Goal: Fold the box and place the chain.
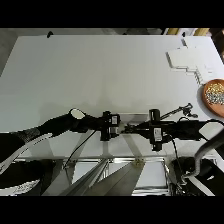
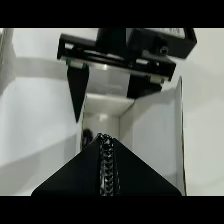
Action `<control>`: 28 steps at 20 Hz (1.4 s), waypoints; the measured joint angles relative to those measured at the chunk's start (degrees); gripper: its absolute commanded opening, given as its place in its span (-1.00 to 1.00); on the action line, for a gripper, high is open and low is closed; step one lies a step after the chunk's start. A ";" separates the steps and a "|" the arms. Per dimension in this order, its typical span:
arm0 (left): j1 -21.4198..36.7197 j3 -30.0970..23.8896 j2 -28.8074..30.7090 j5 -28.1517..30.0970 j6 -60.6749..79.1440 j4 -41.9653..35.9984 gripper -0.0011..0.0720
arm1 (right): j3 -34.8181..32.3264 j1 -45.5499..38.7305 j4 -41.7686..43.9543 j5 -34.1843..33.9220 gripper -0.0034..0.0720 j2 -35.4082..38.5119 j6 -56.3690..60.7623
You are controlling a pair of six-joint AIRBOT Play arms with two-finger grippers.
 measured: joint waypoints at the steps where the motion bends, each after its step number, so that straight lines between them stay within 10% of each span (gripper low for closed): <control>1: 0.00 0.00 0.00 -0.02 0.00 0.00 -0.41 | 0.00 1.33 0.50 -1.33 -0.86 -0.68 0.04; 14: 0.00 0.00 0.00 -0.02 0.00 0.02 -0.41 | 0.17 5.68 0.24 -11.82 -0.38 -9.60 0.50; 28: 0.00 0.00 0.00 0.00 0.00 0.00 -0.41 | 0.07 -21.94 -13.60 2.01 -0.39 -3.19 -2.89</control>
